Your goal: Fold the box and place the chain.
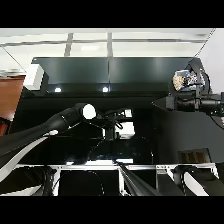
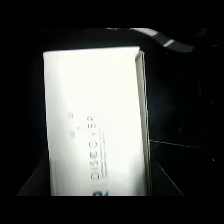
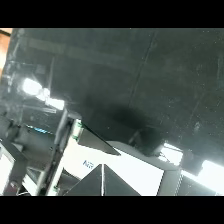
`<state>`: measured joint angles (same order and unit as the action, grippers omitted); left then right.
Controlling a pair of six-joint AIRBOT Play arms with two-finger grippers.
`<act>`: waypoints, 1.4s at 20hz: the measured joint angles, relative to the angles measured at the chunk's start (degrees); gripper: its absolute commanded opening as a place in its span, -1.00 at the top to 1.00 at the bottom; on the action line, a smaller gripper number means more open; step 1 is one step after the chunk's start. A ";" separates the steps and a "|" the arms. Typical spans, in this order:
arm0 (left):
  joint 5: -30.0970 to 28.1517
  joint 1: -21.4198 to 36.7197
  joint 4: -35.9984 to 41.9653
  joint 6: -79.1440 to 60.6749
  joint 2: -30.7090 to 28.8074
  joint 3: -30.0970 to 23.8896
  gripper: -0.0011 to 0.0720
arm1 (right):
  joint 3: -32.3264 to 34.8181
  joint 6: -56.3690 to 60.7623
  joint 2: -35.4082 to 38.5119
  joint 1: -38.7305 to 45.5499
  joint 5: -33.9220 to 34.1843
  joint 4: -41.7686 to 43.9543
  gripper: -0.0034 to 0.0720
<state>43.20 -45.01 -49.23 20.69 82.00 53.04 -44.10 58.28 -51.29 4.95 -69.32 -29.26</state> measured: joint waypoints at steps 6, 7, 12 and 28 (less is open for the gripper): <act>-2.01 1.90 -9.03 11.13 -2.32 0.00 0.14 | 0.00 0.00 0.00 0.02 0.66 -0.35 0.87; -1.31 4.13 -10.71 14.08 -3.67 0.00 0.14 | 0.00 0.00 0.00 0.02 0.70 -0.55 0.87; 4.57 24.57 -17.51 26.67 -10.16 0.00 0.14 | 0.00 0.00 0.00 0.02 1.09 -1.11 0.87; 8.85 70.38 -26.01 39.67 2.29 13.60 0.13 | 0.00 0.83 0.00 0.02 3.67 -1.07 0.87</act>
<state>52.05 25.36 -75.24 60.36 84.29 66.63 -44.10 59.11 -51.29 4.97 -65.65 -30.33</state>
